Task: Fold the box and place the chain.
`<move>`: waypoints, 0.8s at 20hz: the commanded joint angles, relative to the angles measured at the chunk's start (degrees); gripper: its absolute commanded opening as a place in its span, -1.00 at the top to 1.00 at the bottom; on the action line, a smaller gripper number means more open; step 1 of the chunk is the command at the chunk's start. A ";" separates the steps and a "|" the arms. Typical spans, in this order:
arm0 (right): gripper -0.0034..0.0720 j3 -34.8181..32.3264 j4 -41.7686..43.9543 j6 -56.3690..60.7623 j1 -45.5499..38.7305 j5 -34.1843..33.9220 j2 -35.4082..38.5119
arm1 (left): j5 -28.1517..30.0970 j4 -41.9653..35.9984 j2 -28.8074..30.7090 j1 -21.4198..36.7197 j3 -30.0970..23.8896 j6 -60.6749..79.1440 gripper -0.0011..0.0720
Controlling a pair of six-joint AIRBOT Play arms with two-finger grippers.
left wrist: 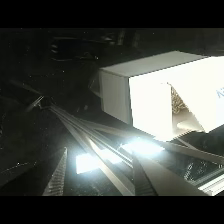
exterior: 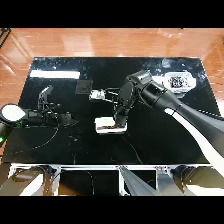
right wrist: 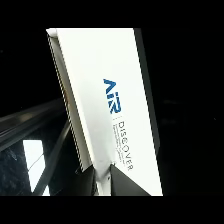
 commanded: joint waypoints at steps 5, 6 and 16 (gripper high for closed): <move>0.64 0.02 -0.02 0.02 0.28 -0.02 -0.07 | 0.00 0.04 -0.02 0.04 0.04 0.00 -0.42; 0.64 0.02 -0.24 0.02 0.48 -0.02 -0.07 | 0.00 0.04 -0.02 0.04 0.04 0.00 -0.42; 0.64 0.02 -1.22 0.04 0.85 -0.02 -0.07 | -0.07 0.02 -0.02 0.04 0.04 0.00 -0.42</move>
